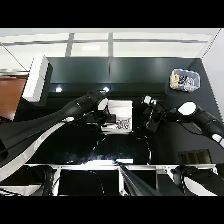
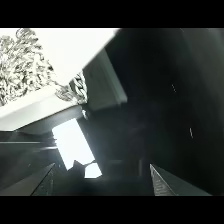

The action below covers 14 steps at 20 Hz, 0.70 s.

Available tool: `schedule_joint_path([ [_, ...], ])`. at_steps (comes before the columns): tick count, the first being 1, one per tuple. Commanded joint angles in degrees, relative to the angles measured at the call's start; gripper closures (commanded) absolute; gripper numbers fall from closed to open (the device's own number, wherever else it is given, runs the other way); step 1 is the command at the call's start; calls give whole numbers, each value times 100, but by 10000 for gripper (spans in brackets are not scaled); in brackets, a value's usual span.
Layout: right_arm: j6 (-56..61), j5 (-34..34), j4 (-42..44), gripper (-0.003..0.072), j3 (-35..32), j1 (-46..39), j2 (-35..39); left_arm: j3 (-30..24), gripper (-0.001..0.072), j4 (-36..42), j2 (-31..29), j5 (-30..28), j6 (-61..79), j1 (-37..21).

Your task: Fold the box and place the chain.

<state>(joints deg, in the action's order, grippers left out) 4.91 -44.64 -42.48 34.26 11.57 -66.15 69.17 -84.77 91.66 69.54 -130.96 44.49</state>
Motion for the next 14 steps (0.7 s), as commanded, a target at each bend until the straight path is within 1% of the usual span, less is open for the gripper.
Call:
schedule_joint_path([
  [1,-2605,168,1329,-22,-105,131,-380,4,678,0,0,0,2,2],
  [2,-2855,107,1665,-19,-105,133,-444,4,678,0,0,0,2,2],
  [3,-2922,105,1856,92,-103,136,-481,4,677,0,0,0,2,2],
  [4,-2970,118,1860,153,-103,136,-483,4,677,2,0,0,2,2],
  [12,-3145,127,2000,156,-101,177,-485,4,678,2,0,2,2,2],
  [13,-3156,111,1998,245,-101,177,-485,4,678,2,0,2,2,2],
  [14,-3156,92,1998,270,-101,177,-485,4,678,2,0,2,2,2],
])
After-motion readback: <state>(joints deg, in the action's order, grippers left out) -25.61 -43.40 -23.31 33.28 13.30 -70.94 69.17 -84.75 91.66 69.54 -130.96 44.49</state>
